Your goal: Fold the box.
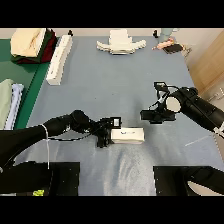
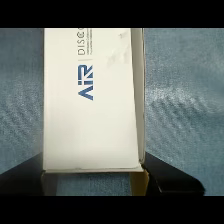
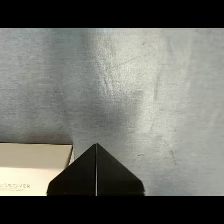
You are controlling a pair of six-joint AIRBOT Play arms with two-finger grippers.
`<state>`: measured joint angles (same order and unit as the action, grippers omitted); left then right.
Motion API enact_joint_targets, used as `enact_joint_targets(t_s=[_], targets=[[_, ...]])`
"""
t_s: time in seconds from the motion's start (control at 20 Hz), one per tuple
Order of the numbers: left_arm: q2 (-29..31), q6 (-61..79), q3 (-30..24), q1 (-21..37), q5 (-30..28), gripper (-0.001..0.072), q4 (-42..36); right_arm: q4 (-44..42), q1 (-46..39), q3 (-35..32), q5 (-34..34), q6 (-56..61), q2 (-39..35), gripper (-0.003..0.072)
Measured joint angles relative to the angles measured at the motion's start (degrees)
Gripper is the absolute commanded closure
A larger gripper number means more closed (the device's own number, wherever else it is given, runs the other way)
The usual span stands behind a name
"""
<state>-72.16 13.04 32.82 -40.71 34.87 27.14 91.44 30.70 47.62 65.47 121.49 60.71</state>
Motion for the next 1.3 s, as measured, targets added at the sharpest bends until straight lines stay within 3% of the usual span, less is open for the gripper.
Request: enact_joint_targets(t_s=[0.4,0.6,0.8,1.3], targets=[[3.0,-4.0,0.3,1.0,-1.6,0.0245,1.2,0.6,0.0,0.0,0.0,0.2,0.0,0.0684],[4.4,-14.1,0.3,6.6,-2.6,0.0245,7.5,2.6,0.0,0.0,0.0,2.1,0.0,0.0684],[7.1,-23.7,0.3,18.8,-3.1,0.0245,11.0,4.7,0.0,0.0,0.0,3.1,0.0,0.0684],[14.0,-40.2,0.3,59.2,-3.3,0.0245,18.6,6.3,0.0,0.0,-1.9,3.6,0.0,0.0684]])
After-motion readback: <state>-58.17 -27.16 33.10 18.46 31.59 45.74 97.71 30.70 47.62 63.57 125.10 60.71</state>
